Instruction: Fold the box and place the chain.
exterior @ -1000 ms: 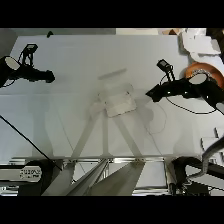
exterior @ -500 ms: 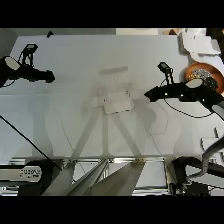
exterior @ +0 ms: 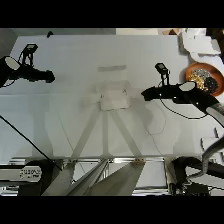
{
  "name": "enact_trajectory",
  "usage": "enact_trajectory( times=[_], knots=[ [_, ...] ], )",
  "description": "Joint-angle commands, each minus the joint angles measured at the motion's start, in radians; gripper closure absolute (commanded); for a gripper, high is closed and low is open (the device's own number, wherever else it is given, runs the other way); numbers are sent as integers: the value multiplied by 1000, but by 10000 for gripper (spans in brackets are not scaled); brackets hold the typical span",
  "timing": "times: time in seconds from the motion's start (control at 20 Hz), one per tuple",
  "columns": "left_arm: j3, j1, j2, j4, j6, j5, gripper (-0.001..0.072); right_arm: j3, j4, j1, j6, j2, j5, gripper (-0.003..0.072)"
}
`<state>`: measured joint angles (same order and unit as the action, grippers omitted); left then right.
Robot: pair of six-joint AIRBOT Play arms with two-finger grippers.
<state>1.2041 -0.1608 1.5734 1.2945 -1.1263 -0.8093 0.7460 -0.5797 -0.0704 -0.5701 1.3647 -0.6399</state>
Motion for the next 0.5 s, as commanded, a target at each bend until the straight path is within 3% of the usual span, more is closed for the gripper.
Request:
enact_trajectory(
  times=[0.0, 0.45],
  knots=[
    [0, 0, 0, 0, 0, 0, 8, -2, -4, 15, -62, 1, 43, 681],
    [0, 0, 0, 0, 0, 0, 8, -1, -78, 15, -111, 0, 41, 676]
  ],
)
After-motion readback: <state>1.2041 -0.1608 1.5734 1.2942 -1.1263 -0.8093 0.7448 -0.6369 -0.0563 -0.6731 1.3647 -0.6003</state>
